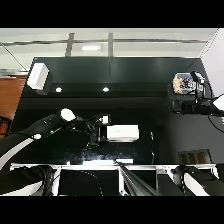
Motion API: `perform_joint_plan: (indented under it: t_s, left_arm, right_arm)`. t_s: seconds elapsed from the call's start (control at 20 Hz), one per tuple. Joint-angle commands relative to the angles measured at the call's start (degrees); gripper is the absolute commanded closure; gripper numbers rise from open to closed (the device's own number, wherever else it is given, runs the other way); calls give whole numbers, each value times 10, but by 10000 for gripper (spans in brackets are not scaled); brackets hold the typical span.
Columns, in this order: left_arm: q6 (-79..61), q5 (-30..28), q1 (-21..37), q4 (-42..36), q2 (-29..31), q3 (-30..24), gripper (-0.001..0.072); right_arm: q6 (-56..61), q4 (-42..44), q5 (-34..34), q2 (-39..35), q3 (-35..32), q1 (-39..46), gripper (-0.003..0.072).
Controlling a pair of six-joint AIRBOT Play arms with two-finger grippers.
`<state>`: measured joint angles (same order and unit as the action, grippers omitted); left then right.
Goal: Fold the box and place the chain.
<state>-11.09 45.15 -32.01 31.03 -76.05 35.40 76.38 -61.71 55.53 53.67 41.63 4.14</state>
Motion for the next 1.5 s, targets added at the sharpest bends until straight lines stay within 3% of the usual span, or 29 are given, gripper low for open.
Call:
perform_joint_plan:
  t_s: [0.0,0.05,0.1,0.35,0.55,0.85,1.15,1.45]
  left_arm:
    - [0,3,0,0,0,0,297]
    - [0,6,0,1,4,0,69]
    - [5,7,0,1,12,0,-8]
    - [133,47,7,104,107,3,-9]
    - [194,60,-18,85,148,23,-5]
    - [231,-43,-102,77,83,87,-3]
    - [236,-42,-117,45,-26,160,-2]
    - [281,-12,-129,49,-57,181,-2]
  right_arm:
    - [21,-8,-11,0,0,1,671]
    - [25,-7,-9,0,0,1,671]
    - [25,-8,-7,0,0,1,671]
    - [25,-12,3,0,1,2,671]
    - [31,-34,-12,0,1,16,671]
    - [38,-33,-12,0,0,34,671]
    - [38,-33,-12,0,0,34,671]
    - [37,-33,-14,0,0,34,670]
